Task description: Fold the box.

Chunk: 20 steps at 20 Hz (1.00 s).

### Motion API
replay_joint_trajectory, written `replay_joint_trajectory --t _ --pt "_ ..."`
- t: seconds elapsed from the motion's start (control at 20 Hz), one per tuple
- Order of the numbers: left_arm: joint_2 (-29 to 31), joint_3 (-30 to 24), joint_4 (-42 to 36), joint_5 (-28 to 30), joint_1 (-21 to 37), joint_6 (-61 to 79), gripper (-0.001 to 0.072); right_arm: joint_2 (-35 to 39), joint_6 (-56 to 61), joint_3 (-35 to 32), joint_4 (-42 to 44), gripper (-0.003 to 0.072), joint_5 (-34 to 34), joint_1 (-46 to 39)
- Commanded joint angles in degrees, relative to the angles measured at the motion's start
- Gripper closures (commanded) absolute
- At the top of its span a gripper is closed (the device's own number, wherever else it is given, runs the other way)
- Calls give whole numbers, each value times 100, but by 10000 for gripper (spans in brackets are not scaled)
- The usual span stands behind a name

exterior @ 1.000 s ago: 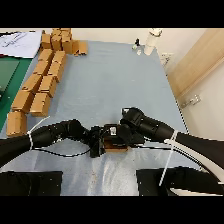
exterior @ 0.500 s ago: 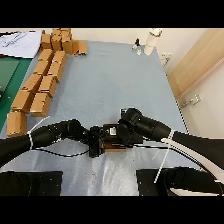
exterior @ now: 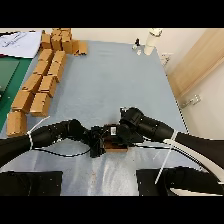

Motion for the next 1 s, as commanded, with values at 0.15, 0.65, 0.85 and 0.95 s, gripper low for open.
replay_joint_trajectory --t 0.15,0.65,0.85,0.95 --pt "2 -2 35 -11 0 4 199 273 7 7 -166 349 -426 -15" --pt "2 -2 37 -11 0 4 199 841 -13 7 -452 328 -505 -17" --pt "2 -2 37 -11 0 4 199 1311 -15 7 -647 411 -699 -175" --pt "2 -2 37 -11 0 2 199 1504 -15 -11 -730 626 -743 -330"
